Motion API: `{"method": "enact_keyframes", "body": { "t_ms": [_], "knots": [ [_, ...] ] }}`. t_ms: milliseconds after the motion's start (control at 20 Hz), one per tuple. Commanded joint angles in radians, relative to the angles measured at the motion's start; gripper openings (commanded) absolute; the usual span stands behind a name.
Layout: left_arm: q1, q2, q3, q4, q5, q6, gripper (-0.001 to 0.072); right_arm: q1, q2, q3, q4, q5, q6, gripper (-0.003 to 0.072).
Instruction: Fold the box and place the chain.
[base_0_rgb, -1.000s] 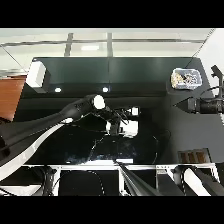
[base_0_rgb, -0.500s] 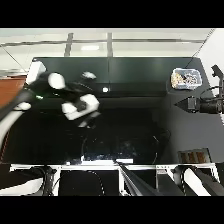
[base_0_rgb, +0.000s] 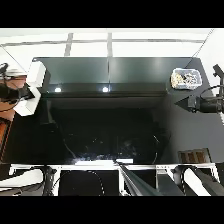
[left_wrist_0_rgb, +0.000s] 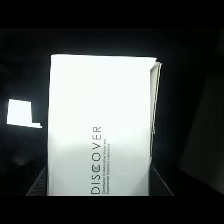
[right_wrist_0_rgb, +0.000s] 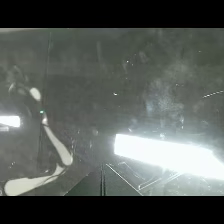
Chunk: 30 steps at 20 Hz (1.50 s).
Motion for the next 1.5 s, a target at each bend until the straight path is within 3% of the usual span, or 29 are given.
{"method": "enact_keyframes", "body": {
  "t_ms": [0, 100, 400, 450, 500, 600, 800, 850, 900, 950, 1050, 1100, 1150, 1300, 1400, 1450],
  "knots": [
    [0.043, -0.076, 0.064, -0.075, 0.078, 0.124, 0.0278, -0.001, 0.001, 0.001, 0.0, -0.012, 0.038, 0.0014],
    [0.021, -0.129, 0.09, -0.121, 0.093, 0.166, 0.0278, -0.001, 0.001, 0.001, 0.0, -0.012, 0.05, 0.0014],
    [-0.003, -0.221, 0.153, -0.088, 0.158, 0.172, 0.0303, -0.001, 0.001, 0.001, 0.0, -0.011, 0.066, 0.0014],
    [-0.003, -0.222, 0.162, -0.076, 0.169, 0.172, 0.0422, -0.001, 0.001, 0.001, 0.0, -0.012, 0.066, 0.0014],
    [-0.003, -0.221, 0.178, -0.059, 0.168, 0.171, 0.0696, -0.001, 0.001, 0.001, 0.0, -0.011, 0.066, 0.0015],
    [-0.003, -0.208, 0.235, -0.056, 0.105, 0.159, 0.0717, 0.0, 0.001, 0.001, 0.001, -0.007, 0.066, 0.0014],
    [-0.01, -0.133, 0.452, -0.063, -0.149, 0.031, 0.0713, 0.022, 0.001, 0.001, 0.0, -0.009, 0.043, 0.0014],
    [-0.016, -0.115, 0.508, -0.074, -0.225, -0.046, 0.0669, 0.046, 0.001, 0.001, 0.0, -0.011, 0.016, 0.0014],
    [-0.023, -0.092, 0.548, -0.084, -0.302, -0.14, 0.0319, 0.081, 0.001, 0.001, -0.006, -0.013, -0.014, 0.0014],
    [-0.034, -0.055, 0.552, -0.136, -0.361, -0.151, 0.003, 0.128, 0.001, -0.001, -0.03, -0.023, -0.04, 0.0014],
    [-0.093, 0.067, 0.464, -0.222, -0.335, -0.102, 0.0025, 0.23, 0.002, -0.017, -0.085, -0.138, -0.044, 0.0013],
    [-0.145, 0.17, 0.36, -0.219, -0.242, -0.082, 0.0025, 0.284, 0.002, -0.027, -0.112, -0.24, -0.045, 0.0013],
    [-0.197, 0.283, 0.228, -0.222, -0.125, -0.062, 0.0025, 0.33, 0.002, -0.038, -0.14, -0.348, -0.058, 0.0013],
    [-0.375, 0.659, -0.298, -0.198, 0.24, 0.029, 0.0026, 0.416, 0.002, -0.118, -0.19, -0.73, -0.143, 0.0014],
    [-0.421, 0.823, -0.541, -0.065, 0.274, -0.009, 0.0028, 0.401, 0.002, -0.149, -0.225, -0.866, -0.144, 0.0014],
    [-0.419, 0.879, -0.602, -0.052, 0.28, -0.013, 0.0028, 0.389, 0.002, -0.149, -0.237, -0.873, -0.145, 0.0015]
  ]
}}
